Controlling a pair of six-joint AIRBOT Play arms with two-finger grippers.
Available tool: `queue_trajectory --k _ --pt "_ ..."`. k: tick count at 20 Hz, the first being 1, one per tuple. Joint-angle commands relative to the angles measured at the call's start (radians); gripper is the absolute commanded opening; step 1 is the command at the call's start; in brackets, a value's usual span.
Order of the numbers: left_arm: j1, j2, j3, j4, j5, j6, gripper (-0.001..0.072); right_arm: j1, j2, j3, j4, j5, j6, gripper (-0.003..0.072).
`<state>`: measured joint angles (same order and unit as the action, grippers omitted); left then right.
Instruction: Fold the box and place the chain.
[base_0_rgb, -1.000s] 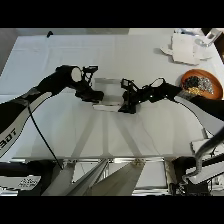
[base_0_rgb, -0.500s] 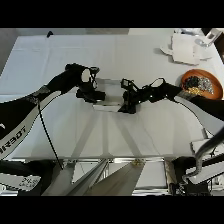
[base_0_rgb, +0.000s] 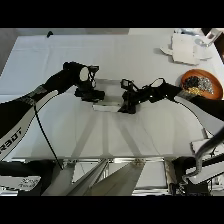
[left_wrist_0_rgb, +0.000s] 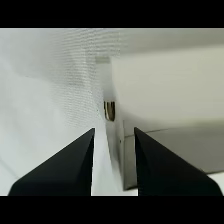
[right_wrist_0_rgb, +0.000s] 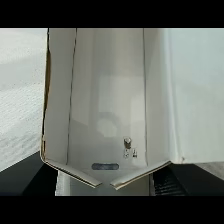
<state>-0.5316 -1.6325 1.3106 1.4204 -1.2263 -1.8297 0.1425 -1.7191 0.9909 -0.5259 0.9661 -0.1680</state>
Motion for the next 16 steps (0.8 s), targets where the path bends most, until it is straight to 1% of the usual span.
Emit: queue_trajectory --k 1,5,8,11,13,14,16 --pt "0.02 0.049 0.001 -0.055 -0.024 0.076 0.0281 0.001 0.001 0.0 0.001 0.0 0.002 0.0528" --pt "0.08 0.159 0.0 -0.197 -0.078 0.33 0.0281 0.001 0.001 0.0 0.001 0.0 0.002 0.0528" --pt "0.134 0.257 0.0 -0.213 -0.086 0.548 0.0277 0.001 0.001 0.0 0.001 0.0 0.002 0.0528" --pt "0.211 0.342 -0.004 -0.213 -0.043 0.686 0.0277 0.001 0.001 0.0 0.001 0.0 0.002 0.0528" --pt "0.262 0.36 -0.004 -0.236 -0.041 0.788 0.0278 0.001 0.001 0.0 0.001 0.0 0.002 0.0528" --pt "0.293 0.355 -0.005 -0.279 -0.047 0.824 0.0278 0.001 0.001 0.0 0.001 0.0 0.002 0.0528" --pt "0.363 0.321 -0.005 -0.418 -0.059 0.9 0.0282 0.001 0.001 0.0 0.001 0.0 0.002 0.0528"
